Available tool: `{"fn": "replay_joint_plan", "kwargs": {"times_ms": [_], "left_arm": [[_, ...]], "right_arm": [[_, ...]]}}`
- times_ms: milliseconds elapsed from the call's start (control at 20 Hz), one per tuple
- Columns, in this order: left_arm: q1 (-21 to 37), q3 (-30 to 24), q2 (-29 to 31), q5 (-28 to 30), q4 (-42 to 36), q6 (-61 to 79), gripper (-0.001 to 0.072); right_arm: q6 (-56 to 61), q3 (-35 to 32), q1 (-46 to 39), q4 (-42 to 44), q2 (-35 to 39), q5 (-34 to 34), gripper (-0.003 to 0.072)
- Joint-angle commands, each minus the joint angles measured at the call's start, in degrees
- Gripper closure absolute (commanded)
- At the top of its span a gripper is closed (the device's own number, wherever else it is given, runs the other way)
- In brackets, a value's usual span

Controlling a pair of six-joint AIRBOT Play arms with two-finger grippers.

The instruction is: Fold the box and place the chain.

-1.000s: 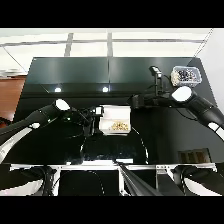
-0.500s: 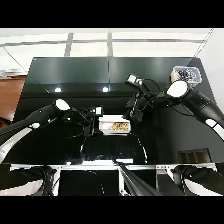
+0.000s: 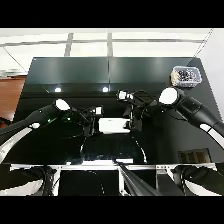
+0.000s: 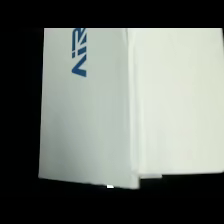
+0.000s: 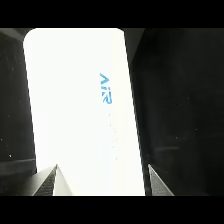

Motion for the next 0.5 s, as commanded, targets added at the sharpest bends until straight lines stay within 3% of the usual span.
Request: {"fn": "replay_joint_plan", "kwargs": {"times_ms": [0,50,100,150,300,400,450], "left_arm": [[-0.02,0.02,-0.04,-0.02,0.02,0.04,0.0309],[-0.02,0.02,-0.04,-0.07,0.02,0.02,0.0309],[-0.02,0.02,-0.04,-0.24,0.02,0.04,0.0309],[-0.02,0.02,-0.04,-0.28,0.02,0.02,0.0309],[-0.02,0.02,-0.04,-0.26,0.04,0.02,0.0309],[-0.02,0.02,-0.04,-0.26,0.04,0.04,0.0309],[-0.02,0.02,-0.04,-0.26,0.04,0.04,0.0309]], "right_arm": [[-0.26,-0.28,0.55,-0.52,-0.02,-0.85,0.0032],[-0.26,-0.31,0.55,-0.52,0.00,-0.85,0.0049],[-0.26,-0.28,0.55,-0.52,0.00,-0.76,0.0153],[-0.26,-0.31,0.55,-0.50,-0.02,-0.74,0.0201],[-0.20,-0.31,0.55,-0.50,-0.02,-0.76,0.0229],[-0.20,-0.31,0.55,-0.52,0.00,-0.20,0.0569],[-0.20,-0.28,0.52,-0.50,0.00,0.07,0.0548]]}}
